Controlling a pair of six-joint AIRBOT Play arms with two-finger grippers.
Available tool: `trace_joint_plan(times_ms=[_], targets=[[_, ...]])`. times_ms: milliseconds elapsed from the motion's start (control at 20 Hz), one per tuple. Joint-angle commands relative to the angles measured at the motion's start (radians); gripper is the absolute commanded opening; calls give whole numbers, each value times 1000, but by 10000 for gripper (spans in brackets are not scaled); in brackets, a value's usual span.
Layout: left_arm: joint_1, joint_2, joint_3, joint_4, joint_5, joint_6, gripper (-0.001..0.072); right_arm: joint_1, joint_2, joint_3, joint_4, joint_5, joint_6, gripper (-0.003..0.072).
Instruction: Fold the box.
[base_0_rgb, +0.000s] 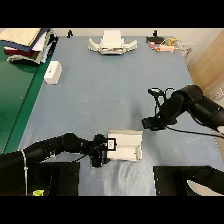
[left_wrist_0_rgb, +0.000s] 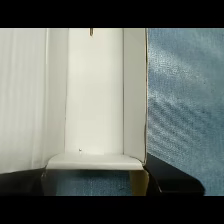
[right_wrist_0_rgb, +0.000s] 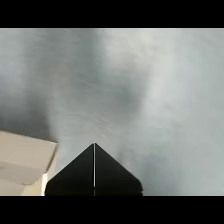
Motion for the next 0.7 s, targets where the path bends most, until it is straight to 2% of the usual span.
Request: trace_joint_plan(times_ms=[0,150,300,450,650], targets=[[0,0,0,0,0,0,462,-196,-140,38,503,-39,-607,3],[0,0,0,0,0,0,462,-179,-267,119,588,-280,-659,3],[0,0,0,0,0,0,462,-111,-278,116,584,-338,-654,3],[0,0,0,0,0,0,462,7,-218,60,553,-282,-655,3],[0,0,0,0,0,0,462,163,-61,-30,420,8,-659,3]])
